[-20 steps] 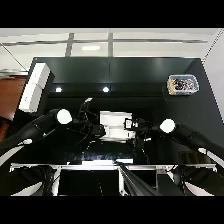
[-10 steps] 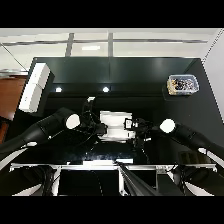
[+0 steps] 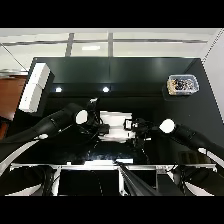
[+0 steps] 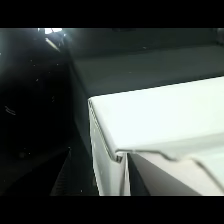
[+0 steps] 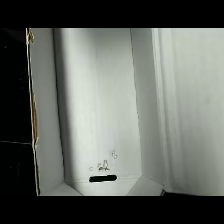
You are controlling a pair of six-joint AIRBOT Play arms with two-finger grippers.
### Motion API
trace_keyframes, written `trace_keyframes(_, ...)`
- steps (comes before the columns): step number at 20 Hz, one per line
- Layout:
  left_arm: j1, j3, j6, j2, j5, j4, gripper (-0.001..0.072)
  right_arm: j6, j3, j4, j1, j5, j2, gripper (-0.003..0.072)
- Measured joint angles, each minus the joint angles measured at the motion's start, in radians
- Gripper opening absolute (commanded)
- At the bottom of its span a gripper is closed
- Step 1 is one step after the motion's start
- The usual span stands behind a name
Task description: Fold the box and place the chain.
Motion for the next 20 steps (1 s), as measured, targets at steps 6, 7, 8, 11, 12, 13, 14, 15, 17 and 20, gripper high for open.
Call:
trace_keyframes(6,-0.050,0.013,-0.097,-0.012,-0.018,0.053,0.0236,0.000,0.000,-0.003,0.000,-0.007,0.000,0.0537)
trace_keyframes(7,-0.056,0.015,-0.113,-0.013,-0.019,0.060,0.0236,0.000,0.000,-0.003,0.000,-0.007,0.000,0.0537)
trace_keyframes(8,-0.061,0.020,-0.126,-0.014,-0.017,0.069,0.0236,0.000,0.000,-0.003,0.000,-0.008,0.000,0.0537)
trace_keyframes(11,-0.069,0.037,-0.150,-0.019,-0.016,0.086,0.0235,0.000,0.000,-0.003,0.000,-0.010,0.000,0.0537)
trace_keyframes(12,-0.071,0.044,-0.153,-0.023,-0.015,0.089,0.0233,0.000,0.000,-0.003,0.000,-0.010,0.000,0.0537)
trace_keyframes(13,-0.072,0.051,-0.158,-0.029,-0.016,0.094,0.0221,0.000,0.000,-0.003,0.000,-0.010,0.000,0.0537)
trace_keyframes(14,-0.074,0.058,-0.161,-0.037,-0.018,0.097,0.0220,0.000,0.000,-0.004,0.000,-0.010,0.000,0.0537)
trace_keyframes(15,-0.077,0.063,-0.163,-0.046,-0.018,0.099,0.0220,0.000,0.000,-0.004,0.000,-0.010,0.000,0.0537)
trace_keyframes(17,-0.085,0.075,-0.164,-0.066,-0.023,0.109,0.0220,0.000,0.000,-0.004,0.000,-0.010,0.000,0.0537)
trace_keyframes(20,-0.100,0.086,-0.185,-0.082,-0.039,0.136,0.0220,0.000,0.000,-0.004,0.000,-0.010,0.000,0.0537)
